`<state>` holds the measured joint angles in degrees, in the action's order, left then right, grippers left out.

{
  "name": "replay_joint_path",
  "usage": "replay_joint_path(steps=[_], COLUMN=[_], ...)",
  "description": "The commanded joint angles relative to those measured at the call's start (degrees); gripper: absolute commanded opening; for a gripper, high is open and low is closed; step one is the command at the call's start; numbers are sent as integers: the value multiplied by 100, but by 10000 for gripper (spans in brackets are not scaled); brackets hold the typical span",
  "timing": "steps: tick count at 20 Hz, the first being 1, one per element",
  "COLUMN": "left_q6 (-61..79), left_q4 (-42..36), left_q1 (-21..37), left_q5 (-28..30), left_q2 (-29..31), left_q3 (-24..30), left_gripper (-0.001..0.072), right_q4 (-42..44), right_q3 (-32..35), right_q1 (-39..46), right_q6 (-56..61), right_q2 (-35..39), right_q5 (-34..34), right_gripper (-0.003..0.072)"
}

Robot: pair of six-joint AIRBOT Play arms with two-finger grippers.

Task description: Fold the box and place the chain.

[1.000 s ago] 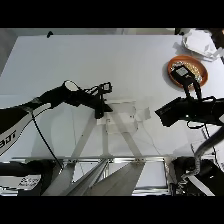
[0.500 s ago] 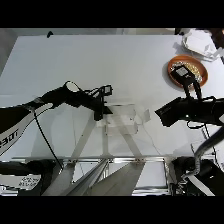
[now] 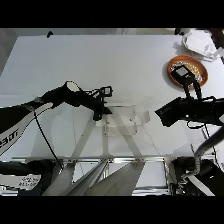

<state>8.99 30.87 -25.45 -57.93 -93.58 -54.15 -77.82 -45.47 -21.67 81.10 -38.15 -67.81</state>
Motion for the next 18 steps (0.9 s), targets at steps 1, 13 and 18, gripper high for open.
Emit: replay_joint_path(steps=[1,13,18], left_q6=[24,260,258], left_q4=[7,2,2], left_q1=[0,0,-2], left_q5=[-109,-46,-46], left_q2=[-4,-11,-22], left_q3=[-4,-4,-2], left_gripper=[4,6,6], right_q4=[2,4,4], right_q3=[2,2,2], right_q1=[0,0,0], right_q6=[2,4,4], right_q2=[4,4,4], right_q5=[-2,-4,-4], right_gripper=[401,401,401])
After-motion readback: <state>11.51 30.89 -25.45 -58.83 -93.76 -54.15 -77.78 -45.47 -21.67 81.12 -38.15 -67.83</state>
